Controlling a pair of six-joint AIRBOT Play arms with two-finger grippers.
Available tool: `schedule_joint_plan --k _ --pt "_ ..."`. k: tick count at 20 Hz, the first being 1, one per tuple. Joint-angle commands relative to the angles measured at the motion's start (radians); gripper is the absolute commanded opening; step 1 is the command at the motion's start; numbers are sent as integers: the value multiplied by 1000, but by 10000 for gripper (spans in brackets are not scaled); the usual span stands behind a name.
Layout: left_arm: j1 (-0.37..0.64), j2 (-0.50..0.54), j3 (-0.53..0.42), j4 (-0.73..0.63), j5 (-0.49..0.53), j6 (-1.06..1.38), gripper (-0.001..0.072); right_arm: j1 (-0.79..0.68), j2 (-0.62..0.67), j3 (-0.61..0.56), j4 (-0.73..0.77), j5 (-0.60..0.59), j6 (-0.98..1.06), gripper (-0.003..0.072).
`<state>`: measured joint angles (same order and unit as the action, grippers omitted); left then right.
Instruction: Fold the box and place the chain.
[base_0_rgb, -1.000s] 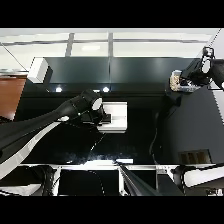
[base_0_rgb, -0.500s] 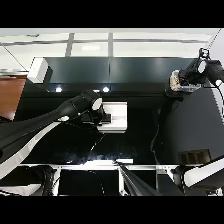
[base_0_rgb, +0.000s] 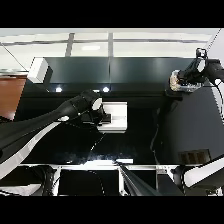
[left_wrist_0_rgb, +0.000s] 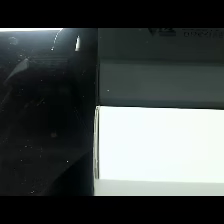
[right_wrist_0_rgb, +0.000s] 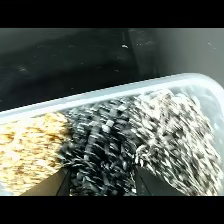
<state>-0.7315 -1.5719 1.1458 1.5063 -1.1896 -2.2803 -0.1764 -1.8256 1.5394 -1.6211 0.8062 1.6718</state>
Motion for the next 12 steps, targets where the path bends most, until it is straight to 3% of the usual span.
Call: schedule_joint_plan --k 1,10,12 --pt "0 0 0 0 0 0 27 16 1 34 -14 10 -79 425" --pt "0 0 0 0 0 0 27 16 -47 35 -12 63 -76 422" --pt "0 0 0 0 0 0 28 16 -47 36 -13 79 -76 160"
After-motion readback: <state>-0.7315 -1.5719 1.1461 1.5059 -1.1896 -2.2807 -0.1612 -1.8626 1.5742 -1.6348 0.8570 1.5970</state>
